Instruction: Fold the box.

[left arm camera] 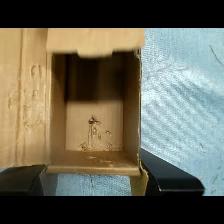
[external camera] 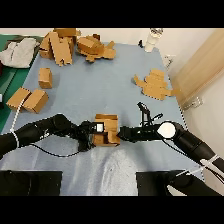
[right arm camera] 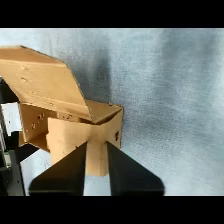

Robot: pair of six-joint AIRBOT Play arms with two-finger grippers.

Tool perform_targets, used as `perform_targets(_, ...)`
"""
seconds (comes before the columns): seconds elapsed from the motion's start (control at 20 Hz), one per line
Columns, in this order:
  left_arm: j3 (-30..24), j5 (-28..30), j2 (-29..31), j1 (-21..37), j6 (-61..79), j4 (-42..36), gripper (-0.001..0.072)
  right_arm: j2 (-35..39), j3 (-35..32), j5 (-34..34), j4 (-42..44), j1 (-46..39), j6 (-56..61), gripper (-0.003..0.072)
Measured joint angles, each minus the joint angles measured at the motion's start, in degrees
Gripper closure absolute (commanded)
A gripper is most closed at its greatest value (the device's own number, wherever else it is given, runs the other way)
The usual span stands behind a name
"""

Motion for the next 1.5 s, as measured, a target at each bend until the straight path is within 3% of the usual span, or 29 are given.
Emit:
perform_targets(0.35, 0.0, -0.02, 0.0, 0.0, 0.0, -0.02, 0.0189, -2.62, -0.13, 0.37, -0.76, 0.15, 0.02, 0.0385)
perform_targets(0.6, 0.0, 0.02, 0.0, 0.0, 0.0, 0.0, 0.0189, -4.66, 0.33, -0.96, -1.7, 4.74, -0.31, 0.0374)
perform_targets(0.95, 0.0, 0.02, 0.0, 0.0, 0.0, 0.0, 0.0189, -5.11, 3.02, 0.96, -13.77, 10.99, 12.76, 0.0374)
perform_targets(1.2, 0.0, 0.02, 0.0, 0.0, 0.0, 0.0, 0.0189, -7.45, 8.33, 2.69, -22.08, 14.51, 22.75, 0.0375)
perform_targets(1.5, 0.0, 0.02, 0.0, 0.0, -0.07, -0.02, 0.0189, -18.73, 19.12, 12.09, -31.52, 20.35, 35.3, 0.0386)
